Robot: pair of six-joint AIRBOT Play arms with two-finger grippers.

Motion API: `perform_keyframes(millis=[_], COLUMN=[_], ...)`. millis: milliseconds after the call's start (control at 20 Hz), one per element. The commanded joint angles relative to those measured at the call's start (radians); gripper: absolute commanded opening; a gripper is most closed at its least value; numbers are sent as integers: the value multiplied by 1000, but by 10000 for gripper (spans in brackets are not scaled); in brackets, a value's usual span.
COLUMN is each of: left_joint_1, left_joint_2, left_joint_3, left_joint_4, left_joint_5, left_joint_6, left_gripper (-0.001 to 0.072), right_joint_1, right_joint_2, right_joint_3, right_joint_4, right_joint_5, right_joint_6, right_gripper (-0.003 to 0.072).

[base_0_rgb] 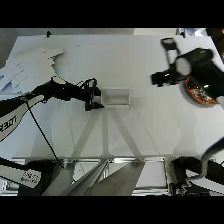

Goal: Fold the box and place the chain.

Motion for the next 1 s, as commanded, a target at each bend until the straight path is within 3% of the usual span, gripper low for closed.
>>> perform_keyframes(millis=[0,150,350,800,950], left_joint_1=[0,0,0,0,0], left_joint_2=[0,0,0,0,0], left_joint_3=[0,0,0,0,0], left_joint_4=[0,0,0,0,0], left_joint_5=[0,0,0,0,0], left_joint_6=[0,0,0,0,0], left_gripper=[376,376,376,376,376], right_joint_1=[-242,-422,-548,-578,-568], right_joint_2=[2,-48,-128,-352,-381], right_joint_3=[0,-1,-5,-5,-5], right_joint_4=[-12,-13,-14,-131,-153], right_joint_5=[34,21,-106,-189,-201], right_joint_6=[-108,-179,-201,-117,-110], right_gripper=[554,555,559,553,493])
